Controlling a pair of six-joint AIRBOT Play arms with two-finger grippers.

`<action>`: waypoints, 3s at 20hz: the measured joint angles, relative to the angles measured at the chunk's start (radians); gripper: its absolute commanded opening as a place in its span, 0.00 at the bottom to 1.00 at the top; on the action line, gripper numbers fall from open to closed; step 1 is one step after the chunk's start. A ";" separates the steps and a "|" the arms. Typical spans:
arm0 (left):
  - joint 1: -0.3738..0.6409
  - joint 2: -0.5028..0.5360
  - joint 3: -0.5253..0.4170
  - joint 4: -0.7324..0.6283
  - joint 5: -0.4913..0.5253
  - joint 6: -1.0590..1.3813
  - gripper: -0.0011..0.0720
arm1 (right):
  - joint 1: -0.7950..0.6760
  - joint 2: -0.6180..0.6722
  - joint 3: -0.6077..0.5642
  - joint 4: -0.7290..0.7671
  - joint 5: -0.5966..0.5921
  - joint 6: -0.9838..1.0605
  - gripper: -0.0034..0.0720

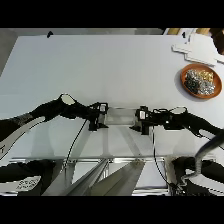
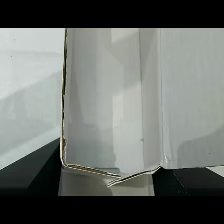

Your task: Fold the box and place the chain.

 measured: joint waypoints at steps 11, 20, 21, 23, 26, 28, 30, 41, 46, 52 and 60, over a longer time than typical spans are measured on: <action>-0.001 -0.001 -0.001 0.004 -0.013 0.001 0.22 | 0.001 0.003 0.000 -0.001 0.005 -0.002 0.97; -0.001 0.000 -0.002 0.000 -0.008 0.000 0.22 | 0.001 0.140 0.000 -0.192 -0.032 0.217 0.96; -0.001 0.000 -0.002 0.001 -0.007 0.000 0.22 | 0.001 0.165 0.000 -0.245 -0.038 0.272 0.95; -0.002 0.000 -0.002 0.002 -0.004 0.002 0.22 | 0.000 0.218 0.000 -0.356 -0.053 0.383 0.95; -0.002 0.000 -0.002 0.001 -0.003 0.002 0.22 | 0.000 0.305 0.000 -0.522 -0.047 0.554 0.95; -0.002 0.000 -0.002 0.001 -0.003 0.001 0.22 | 0.000 0.367 0.000 -0.607 -0.048 0.671 0.89; -0.002 0.000 -0.002 0.001 -0.002 0.001 0.22 | 0.000 0.425 0.000 -0.632 -0.041 0.772 0.71; -0.002 0.000 -0.002 0.000 -0.001 0.000 0.22 | 0.041 0.409 0.000 -0.099 0.034 0.712 0.07; -0.002 0.000 -0.002 -0.001 -0.001 -0.001 0.22 | 0.094 0.224 0.000 0.314 -0.292 0.563 0.07; -0.002 -0.002 -0.002 -0.002 0.001 -0.003 0.22 | 0.106 0.123 0.000 0.490 -0.378 0.515 0.07; -0.002 -0.001 -0.002 0.003 0.002 0.006 0.22 | 0.107 0.215 0.001 0.470 -0.352 0.619 0.07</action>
